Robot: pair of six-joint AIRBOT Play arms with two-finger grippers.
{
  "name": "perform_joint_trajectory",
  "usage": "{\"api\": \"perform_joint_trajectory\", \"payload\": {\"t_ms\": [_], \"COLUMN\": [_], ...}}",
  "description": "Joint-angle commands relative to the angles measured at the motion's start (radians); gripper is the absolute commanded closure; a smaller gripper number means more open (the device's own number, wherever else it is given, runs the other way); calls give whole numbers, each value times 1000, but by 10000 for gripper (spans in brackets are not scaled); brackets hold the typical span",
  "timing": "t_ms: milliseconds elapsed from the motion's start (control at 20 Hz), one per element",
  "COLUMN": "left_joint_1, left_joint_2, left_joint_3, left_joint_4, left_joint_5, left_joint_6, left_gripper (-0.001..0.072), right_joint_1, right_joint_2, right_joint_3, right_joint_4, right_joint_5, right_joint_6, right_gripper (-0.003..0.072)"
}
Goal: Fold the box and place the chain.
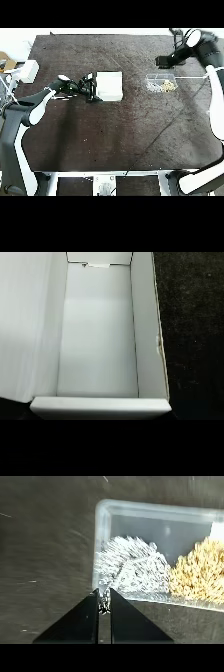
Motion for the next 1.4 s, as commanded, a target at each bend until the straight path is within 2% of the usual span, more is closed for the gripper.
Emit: {"api": "perform_joint_trajectory", "payload": {"t_ms": [0, 150, 300, 500, 800, 1100, 1200, 1350], "left_joint_1": [0, 0, 0, 0, 0, 0, 0, 0], "left_joint_2": [0, 0, 0, 0, 0, 0, 0, 0], "left_joint_3": [0, 0, 0, 0, 0, 0, 0, 0], "left_joint_4": [0, 0, 0, 0, 0, 0, 0, 0], "left_joint_5": [0, 0, 0, 0, 0, 0, 0, 0], "left_joint_6": [0, 0, 0, 0, 0, 0, 0, 0], "left_gripper": [369, 369, 368, 368, 368, 368, 368, 369], "right_joint_1": [51, 119, 214, 351, 459, 515, 499, 431], "right_joint_2": [169, 299, 395, 431, 366, 225, 192, 175], "right_joint_3": [1, 1, 1, 1, 0, -6, -43, -167], "right_joint_4": [-11, -21, -26, -26, -27, 6, -19, -29], "right_joint_5": [-66, -124, -258, -411, -430, -358, -313, -296], "right_joint_6": [-26, -41, -76, -147, -168, -167, -134, -66], "right_gripper": [685, 685, 685, 686, 685, 685, 685, 684]}}
